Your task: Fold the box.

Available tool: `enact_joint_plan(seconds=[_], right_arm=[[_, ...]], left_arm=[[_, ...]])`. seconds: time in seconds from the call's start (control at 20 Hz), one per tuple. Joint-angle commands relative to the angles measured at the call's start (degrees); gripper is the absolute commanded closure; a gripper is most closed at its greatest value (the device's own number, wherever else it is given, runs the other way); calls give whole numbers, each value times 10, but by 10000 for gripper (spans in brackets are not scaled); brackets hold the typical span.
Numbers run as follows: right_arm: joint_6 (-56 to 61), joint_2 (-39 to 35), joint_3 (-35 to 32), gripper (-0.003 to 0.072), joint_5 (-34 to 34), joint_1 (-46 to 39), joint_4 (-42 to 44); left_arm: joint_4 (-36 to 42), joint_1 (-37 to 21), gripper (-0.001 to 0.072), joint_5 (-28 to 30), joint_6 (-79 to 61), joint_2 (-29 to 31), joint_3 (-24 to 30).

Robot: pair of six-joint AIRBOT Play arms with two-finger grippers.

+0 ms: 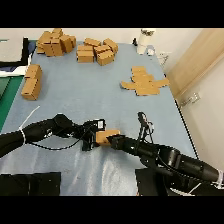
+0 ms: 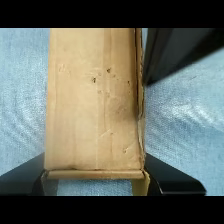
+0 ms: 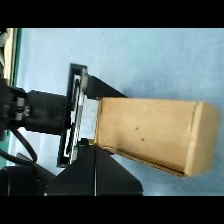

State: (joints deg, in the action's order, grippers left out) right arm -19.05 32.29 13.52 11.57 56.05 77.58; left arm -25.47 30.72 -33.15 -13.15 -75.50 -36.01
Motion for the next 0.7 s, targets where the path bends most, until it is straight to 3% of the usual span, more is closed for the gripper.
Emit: enact_joint_plan(seconds=[0.0, 0.1, 0.2, 0.65], right_arm=[[0, -60, 37, 685, 204, -2, -92], [-1, -67, 57, 685, 345, -2, -139], [-22, -66, 71, 685, 432, -2, -146], [14, -65, 74, 684, 455, -2, -137]], left_arm=[[0, 0, 189, 0, -1, 0, 0], [0, 0, 189, 0, -1, 0, 0], [0, 0, 189, 0, -1, 0, 0], [0, 0, 189, 0, -1, 0, -1]])
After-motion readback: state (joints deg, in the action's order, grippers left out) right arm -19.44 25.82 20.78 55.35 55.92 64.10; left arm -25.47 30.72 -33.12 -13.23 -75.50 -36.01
